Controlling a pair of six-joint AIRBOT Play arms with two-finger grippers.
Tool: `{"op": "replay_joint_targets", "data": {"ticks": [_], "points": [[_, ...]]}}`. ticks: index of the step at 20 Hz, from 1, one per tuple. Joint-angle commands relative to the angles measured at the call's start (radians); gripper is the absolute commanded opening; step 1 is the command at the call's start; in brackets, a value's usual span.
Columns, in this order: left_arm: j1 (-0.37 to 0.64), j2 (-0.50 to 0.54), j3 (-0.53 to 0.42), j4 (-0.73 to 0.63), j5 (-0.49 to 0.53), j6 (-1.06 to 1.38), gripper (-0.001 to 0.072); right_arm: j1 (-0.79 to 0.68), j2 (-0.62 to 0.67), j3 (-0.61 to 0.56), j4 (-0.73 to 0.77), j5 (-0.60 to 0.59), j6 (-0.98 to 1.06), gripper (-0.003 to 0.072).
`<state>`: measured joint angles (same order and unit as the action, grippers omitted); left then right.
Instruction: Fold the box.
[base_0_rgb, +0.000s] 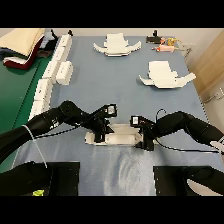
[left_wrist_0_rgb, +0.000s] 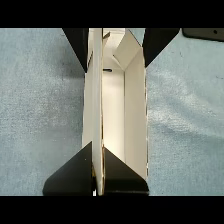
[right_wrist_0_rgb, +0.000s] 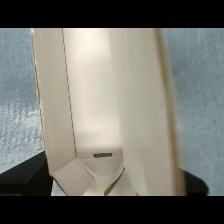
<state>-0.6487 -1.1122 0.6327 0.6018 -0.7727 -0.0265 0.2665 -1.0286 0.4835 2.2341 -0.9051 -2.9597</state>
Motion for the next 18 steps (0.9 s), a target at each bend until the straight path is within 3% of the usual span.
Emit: {"op": "replay_joint_targets", "data": {"ticks": [1, 12, 13, 14, 17, 18], "points": [[0.0, 0.0, 0.001, 0.0, 0.0, 0.0, 0.0014, 0.001, 0.0, -0.003, -0.002, 0.011, 0.0, 0.0706], [0.0, 0.0, 0.001, 0.0, 0.0, 0.0, 0.0014, 0.001, 0.0, -0.003, -0.022, 0.016, 0.0, 0.0706], [0.0, 0.0, 0.001, 0.0, 0.0, 0.0, 0.0014, 0.001, 0.0, -0.003, -0.019, 0.015, 0.0, 0.0694], [0.0, 0.0, 0.001, 0.0, 0.0, 0.0, 0.0014, 0.001, -0.001, -0.003, -0.015, 0.015, 0.0, 0.0635], [0.0, 0.0, 0.001, 0.0, 0.0, 0.0, 0.0014, 0.002, -0.001, -0.003, -0.01, 0.023, 0.0, 0.0622], [0.0, 0.0, 0.001, 0.0, 0.0, 0.0, 0.0014, 0.002, -0.001, -0.003, -0.01, 0.023, 0.0, 0.056]]}}
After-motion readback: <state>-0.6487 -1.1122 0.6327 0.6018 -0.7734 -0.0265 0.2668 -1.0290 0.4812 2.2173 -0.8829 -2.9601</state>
